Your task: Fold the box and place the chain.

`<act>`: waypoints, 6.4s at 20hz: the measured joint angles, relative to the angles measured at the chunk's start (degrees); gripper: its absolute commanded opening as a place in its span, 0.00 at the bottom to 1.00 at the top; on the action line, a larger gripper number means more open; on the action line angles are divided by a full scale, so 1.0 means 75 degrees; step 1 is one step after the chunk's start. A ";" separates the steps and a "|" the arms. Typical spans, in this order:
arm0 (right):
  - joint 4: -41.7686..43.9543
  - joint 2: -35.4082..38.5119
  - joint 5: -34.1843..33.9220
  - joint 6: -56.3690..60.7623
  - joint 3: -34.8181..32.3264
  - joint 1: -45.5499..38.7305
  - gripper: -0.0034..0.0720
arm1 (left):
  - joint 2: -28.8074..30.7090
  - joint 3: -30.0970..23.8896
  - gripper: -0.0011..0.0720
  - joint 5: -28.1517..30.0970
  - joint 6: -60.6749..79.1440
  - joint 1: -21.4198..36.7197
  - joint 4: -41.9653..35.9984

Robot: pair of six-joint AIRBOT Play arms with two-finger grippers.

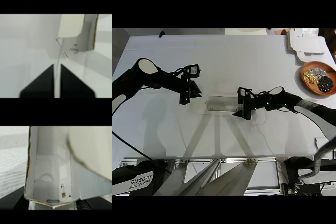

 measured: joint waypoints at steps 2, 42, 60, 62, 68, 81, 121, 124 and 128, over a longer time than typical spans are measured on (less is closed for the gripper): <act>0.0000 0.0000 0.0000 0.0000 0.0000 0.0000 0.73 | 0.0140 -0.0029 0.03 -0.0434 -0.0259 -0.0017 0.0105; 0.0000 0.0000 -0.0003 0.0000 0.0000 0.0000 0.73 | 0.0271 -0.0903 0.02 0.1772 -0.0723 -0.0329 -0.2556; 0.0003 0.0000 -0.0003 -0.0003 0.0000 0.0000 0.73 | 0.0609 -0.2127 0.71 0.2530 0.0970 -0.0443 0.0038; 0.0003 0.0000 -0.0003 0.0000 0.0000 0.0000 0.73 | 0.0408 -0.2159 0.70 0.2532 0.1483 -0.0449 -0.0487; 0.0003 0.0000 -0.0003 0.0000 0.0000 0.0000 0.73 | 0.0096 -0.2189 0.70 0.2177 0.2460 -0.0452 -0.1416; 0.0000 0.0000 0.0000 0.0000 0.0000 0.0000 0.73 | -0.0443 -0.2189 0.56 0.2063 0.2871 -0.0446 -0.1635; -0.0003 0.0000 -0.0003 0.0000 -0.0003 -0.0003 0.73 | -0.0755 -0.2189 0.60 0.1877 0.4672 -0.0440 -0.3101; 0.0000 0.0000 -0.0006 0.0000 -0.0003 0.0000 0.73 | -0.0769 -0.2192 0.58 0.1862 0.4672 -0.0440 -0.3150; 0.0012 0.0000 0.0000 0.0000 -0.0003 0.0000 0.73 | -0.0772 -0.2192 0.22 0.1827 0.4669 -0.0443 -0.3191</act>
